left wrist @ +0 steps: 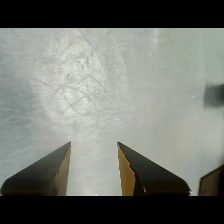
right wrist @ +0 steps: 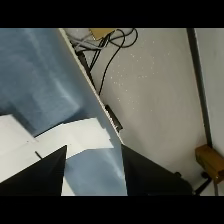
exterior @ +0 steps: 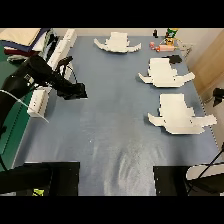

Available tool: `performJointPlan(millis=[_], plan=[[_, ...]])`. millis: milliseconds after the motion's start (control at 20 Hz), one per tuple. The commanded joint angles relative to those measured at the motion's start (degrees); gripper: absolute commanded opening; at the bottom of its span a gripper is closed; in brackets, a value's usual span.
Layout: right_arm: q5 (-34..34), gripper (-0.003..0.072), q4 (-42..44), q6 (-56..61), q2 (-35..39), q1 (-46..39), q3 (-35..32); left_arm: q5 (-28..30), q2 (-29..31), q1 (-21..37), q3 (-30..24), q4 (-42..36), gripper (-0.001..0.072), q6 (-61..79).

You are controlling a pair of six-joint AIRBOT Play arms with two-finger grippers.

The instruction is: Fold the box.

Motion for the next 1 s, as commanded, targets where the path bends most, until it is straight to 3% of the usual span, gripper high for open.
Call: performJointPlan(millis=[0,300,350,500,550,750,800,850,900,950], plan=[[1.86,0.0528,7.63,-8.17,-4.76,-7.15,-1.07,-0.87,-3.15,0.13,0.02,-5.95,0.0443,-0.35],[-2.29,0.0499,20.74,-22.03,-10.36,-11.17,-1.07,-1.62,-5.53,0.13,0.13,-12.07,0.0443,0.15],[-3.91,0.0434,23.19,-24.17,-11.02,-11.19,-1.07,-1.79,-5.53,0.13,0.31,-12.07,0.0443,0.17],[-7.74,0.0094,32.74,-30.03,-11.61,-10.73,-1.62,-1.62,-5.51,0.11,0.5,-12.13,0.0442,1.46],[-8.92,0.0026,35.43,-30.67,-11.61,-10.1,-1.64,-1.49,-5.51,0.11,0.5,-12.35,0.0442,1.46],[-11.67,0.0002,42.66,-30.58,-11.3,-4.22,-1.7,-1.79,-5.51,0.11,0.48,-14.23,0.0441,1.62],[-11.37,0.0002,42.99,-30.14,-10.82,-1.88,-2.14,-2.23,-5.51,0.09,0.5,-14.36,0.0338,1.64],[-10.95,0.0002,43.04,-29.66,-10.25,0.48,-2.78,-3.3,-5.51,0.11,0.5,-14.36,0.0141,2.32],[-9.9,0.0002,42.97,-28.61,-9.4,3.1,-3.72,-4.85,-5.4,0.11,0.48,-14.43,0.0052,4.28],[-8.44,0.0002,42.95,-27.45,-8.31,5.38,-4.96,-6.54,-5.14,0.09,0.48,-14.45,0.0053,4.98]])
